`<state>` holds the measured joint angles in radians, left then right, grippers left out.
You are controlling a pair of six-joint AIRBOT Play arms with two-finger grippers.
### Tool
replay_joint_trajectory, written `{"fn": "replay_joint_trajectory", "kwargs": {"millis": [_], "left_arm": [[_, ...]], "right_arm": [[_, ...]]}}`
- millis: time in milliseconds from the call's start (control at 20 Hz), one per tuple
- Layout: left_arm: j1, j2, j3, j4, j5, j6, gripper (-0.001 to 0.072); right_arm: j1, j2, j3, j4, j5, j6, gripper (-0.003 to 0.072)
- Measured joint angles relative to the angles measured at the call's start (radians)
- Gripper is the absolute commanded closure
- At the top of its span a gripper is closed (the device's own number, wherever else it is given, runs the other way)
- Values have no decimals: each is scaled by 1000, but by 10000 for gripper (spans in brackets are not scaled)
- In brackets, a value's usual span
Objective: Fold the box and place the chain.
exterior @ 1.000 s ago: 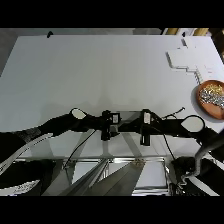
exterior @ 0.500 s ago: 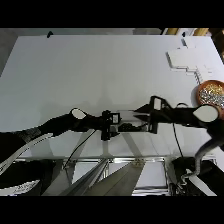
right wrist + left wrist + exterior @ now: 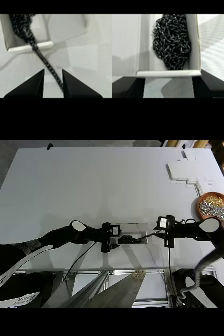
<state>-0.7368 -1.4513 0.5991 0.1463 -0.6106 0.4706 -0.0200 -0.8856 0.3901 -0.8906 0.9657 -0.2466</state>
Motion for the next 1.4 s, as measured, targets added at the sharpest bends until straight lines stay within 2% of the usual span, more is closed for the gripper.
{"fn": "replay_joint_trajectory", "kwargs": {"millis": [300, 400, 450, 500, 550, 700, 1150, 1400], "left_arm": [[0, 0, 0, 0, 0, 0, 377], [0, 0, 0, 0, 0, 0, 377], [0, 0, 0, 0, 0, 0, 377], [0, 0, 0, 0, 0, 0, 377], [0, 0, 0, 0, 0, 0, 377], [0, 0, 0, 0, 0, 0, 377], [0, 0, 0, 0, 0, 0, 377], [0, 0, 0, 0, 0, 0, 377]], "right_arm": [[83, -94, -20, -11, -85, -71, 438], [109, -118, -22, -10, -115, -84, 536], [116, -125, -23, -7, -122, -86, 541], [122, -130, -23, -3, -132, -88, 577], [126, -132, -23, -2, -140, -91, 665], [133, -117, -23, -1, -141, -79, 670], [136, 126, -23, -68, -62, 4, 670], [137, 283, -23, -20, -4, 28, 670]]}}
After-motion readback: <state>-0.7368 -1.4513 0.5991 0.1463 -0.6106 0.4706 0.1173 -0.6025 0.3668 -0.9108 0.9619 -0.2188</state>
